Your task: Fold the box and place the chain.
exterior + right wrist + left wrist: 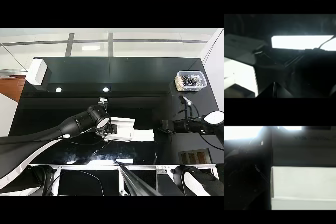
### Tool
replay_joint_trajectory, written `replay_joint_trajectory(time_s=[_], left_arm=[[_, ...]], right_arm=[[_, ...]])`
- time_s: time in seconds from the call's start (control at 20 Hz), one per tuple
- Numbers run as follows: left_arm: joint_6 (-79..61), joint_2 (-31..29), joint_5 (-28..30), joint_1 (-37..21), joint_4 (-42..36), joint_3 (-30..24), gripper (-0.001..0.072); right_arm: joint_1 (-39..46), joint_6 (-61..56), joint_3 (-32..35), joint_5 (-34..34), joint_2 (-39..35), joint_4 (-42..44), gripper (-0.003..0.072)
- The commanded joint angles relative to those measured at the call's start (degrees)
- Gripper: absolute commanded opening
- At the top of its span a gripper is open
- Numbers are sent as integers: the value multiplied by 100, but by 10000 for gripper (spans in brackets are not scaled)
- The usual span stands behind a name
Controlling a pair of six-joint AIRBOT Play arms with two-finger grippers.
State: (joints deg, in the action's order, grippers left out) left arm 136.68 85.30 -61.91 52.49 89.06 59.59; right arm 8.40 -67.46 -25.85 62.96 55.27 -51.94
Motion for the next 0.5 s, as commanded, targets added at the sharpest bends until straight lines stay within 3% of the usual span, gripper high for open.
replay_joint_trajectory(time_s=[0.0, 0.15, 0.3, 0.4, 0.45], left_arm=[[0, -2, 9, -4, 2, 4, 31], [0, 0, 11, -7, 20, 4, 31], [2, 0, 7, -4, 26, 4, 31], [2, 0, 11, -7, 28, 4, 31], [2, 0, 15, -4, 28, 4, 31]], right_arm=[[-168, -236, 149, 162, 675, 468, 29], [-723, -234, 149, 138, 1084, 719, 29], [-1185, 369, 146, 114, 1364, 1757, 30], [-1311, 496, 140, 48, 1392, 2004, 31], [-1316, 498, 133, 48, 1392, 2002, 103]])
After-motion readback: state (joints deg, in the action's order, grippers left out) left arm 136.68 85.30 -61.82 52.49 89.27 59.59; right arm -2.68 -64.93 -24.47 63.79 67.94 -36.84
